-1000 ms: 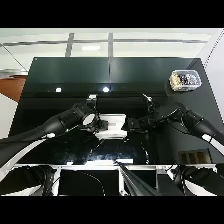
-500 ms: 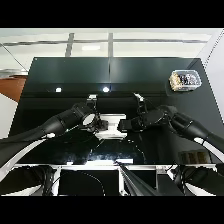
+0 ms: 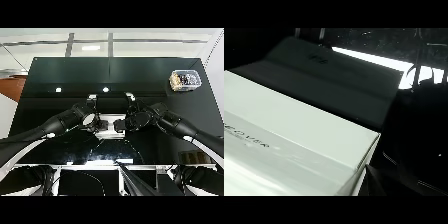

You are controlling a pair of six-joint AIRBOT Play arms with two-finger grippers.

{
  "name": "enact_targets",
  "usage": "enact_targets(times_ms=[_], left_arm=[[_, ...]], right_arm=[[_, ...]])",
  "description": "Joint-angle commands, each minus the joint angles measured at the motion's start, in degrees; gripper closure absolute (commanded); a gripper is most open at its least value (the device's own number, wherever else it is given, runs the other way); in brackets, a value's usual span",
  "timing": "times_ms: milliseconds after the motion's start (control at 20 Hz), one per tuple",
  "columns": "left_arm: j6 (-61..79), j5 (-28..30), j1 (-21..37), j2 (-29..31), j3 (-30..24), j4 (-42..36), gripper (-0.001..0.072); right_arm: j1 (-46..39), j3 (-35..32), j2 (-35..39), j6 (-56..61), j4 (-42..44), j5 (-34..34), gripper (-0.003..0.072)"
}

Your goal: Fold the box and place the chain.

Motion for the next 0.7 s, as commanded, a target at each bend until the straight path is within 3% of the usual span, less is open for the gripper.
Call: enact_targets(times_ms=[0,350,400,450,650], left_arm=[[0.04,-0.04,0.02,-0.02,-0.04,0.02,0.0678],[0.07,-0.04,0.02,-0.02,-0.04,0.02,0.0678],[0.04,-0.04,0.02,-0.02,-0.04,0.02,0.0678],[0.07,-0.07,0.02,-0.02,-0.04,0.02,0.0678],[0.07,-0.09,0.02,-0.02,-0.04,0.00,0.0678]], right_arm=[[0.52,1.16,-0.24,2.10,-2.25,-1.38,0.0157],[1.92,3.85,-0.52,8.59,-11.10,-5.46,0.0159],[1.95,3.85,-0.92,9.09,-11.10,-6.21,0.0173],[1.95,3.82,-1.40,9.09,-11.10,-6.99,0.0288],[2.89,3.85,-2.16,9.14,-11.34,-6.14,0.0292]])
